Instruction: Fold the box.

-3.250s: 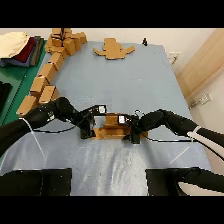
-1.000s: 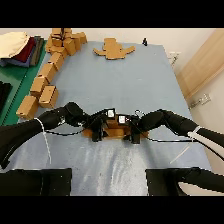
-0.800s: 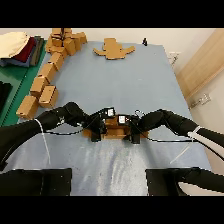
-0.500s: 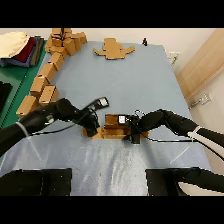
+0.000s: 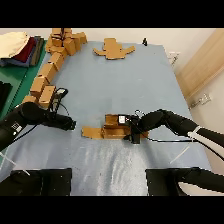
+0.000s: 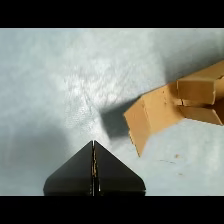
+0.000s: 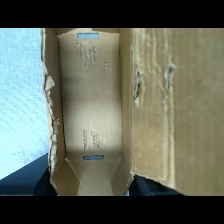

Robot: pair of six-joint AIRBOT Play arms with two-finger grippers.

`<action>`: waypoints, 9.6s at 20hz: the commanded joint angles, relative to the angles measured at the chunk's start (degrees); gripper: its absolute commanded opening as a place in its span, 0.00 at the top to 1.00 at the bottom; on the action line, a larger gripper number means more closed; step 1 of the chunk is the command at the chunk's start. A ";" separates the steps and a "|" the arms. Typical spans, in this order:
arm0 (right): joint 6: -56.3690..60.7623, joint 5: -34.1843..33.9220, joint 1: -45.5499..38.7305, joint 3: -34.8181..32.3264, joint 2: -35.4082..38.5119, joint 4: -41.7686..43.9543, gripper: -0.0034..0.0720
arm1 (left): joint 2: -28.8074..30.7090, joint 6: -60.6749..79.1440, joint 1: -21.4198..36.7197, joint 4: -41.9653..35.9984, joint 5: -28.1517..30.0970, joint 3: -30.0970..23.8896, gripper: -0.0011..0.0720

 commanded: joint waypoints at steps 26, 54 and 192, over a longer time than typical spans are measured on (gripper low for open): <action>0.02 0.02 -0.02 -0.02 -0.04 0.00 0.27 | -6.32 -17.77 -12.28 -6.21 4.48 -0.37 0.97; 0.02 0.02 -0.02 -0.02 -0.04 0.00 0.27 | -14.27 -16.85 -16.74 -10.67 12.33 -0.33 0.97; 0.02 0.00 0.00 -0.02 -0.04 -0.02 0.27 | -30.93 -2.19 -11.50 9.25 -27.93 32.46 0.97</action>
